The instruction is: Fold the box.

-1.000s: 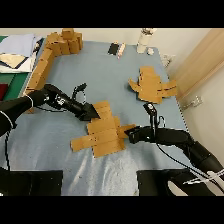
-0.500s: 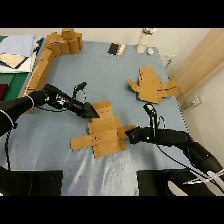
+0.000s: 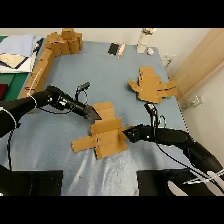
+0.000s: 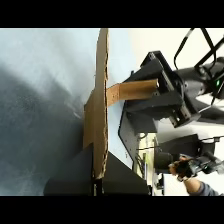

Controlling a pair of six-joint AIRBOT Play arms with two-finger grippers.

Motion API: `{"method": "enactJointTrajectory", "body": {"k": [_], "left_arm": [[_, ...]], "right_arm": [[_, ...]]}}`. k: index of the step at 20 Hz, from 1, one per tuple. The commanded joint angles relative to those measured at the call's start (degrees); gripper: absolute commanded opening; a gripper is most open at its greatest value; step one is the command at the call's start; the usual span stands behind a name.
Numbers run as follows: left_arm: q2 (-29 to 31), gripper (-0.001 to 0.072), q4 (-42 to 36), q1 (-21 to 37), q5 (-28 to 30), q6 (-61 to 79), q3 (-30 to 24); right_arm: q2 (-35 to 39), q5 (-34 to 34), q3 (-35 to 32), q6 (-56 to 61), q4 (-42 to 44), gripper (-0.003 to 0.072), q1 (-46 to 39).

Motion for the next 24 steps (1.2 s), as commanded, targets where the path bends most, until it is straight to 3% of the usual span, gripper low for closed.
{"method": "enactJointTrajectory", "body": {"k": [1,5,7,8,13,16,20,24], "left_arm": [[1.8,0.0008,-1.0,-1.2,0.3,6.6,0.3],[6.8,0.0008,0.6,-5.7,6.7,13.0,0.3],[8.5,0.0008,3.9,-8.2,10.9,14.8,-0.1],[9.2,0.0007,5.3,-9.2,13.2,16.5,-0.7],[15.6,0.0007,5.0,-13.0,28.0,26.4,-9.2],[21.2,0.0007,3.8,-16.5,33.5,34.4,-15.6],[24.6,0.0007,-1.3,-19.4,34.6,40.6,-19.9],[24.9,0.0007,-2.9,-19.3,34.5,40.7,-20.1]], "right_arm": [[0.0,4.0,2.2,1.3,-0.7,0.0404,-2.2],[0.0,4.1,7.7,2.9,-4.1,0.0365,-6.4],[0.0,4.0,9.4,5.8,-4.1,0.0212,-8.0],[0.0,4.0,9.9,7.1,-4.1,0.0087,-8.3],[0.0,3.2,9.6,9.6,-4.2,0.0084,-8.3],[-0.2,3.6,9.6,10.1,-4.3,0.0085,-8.3],[-3.4,3.5,9.6,10.5,-4.2,0.0085,-8.3],[-6.3,2.8,9.6,10.5,-3.8,0.0085,-8.3]]}}
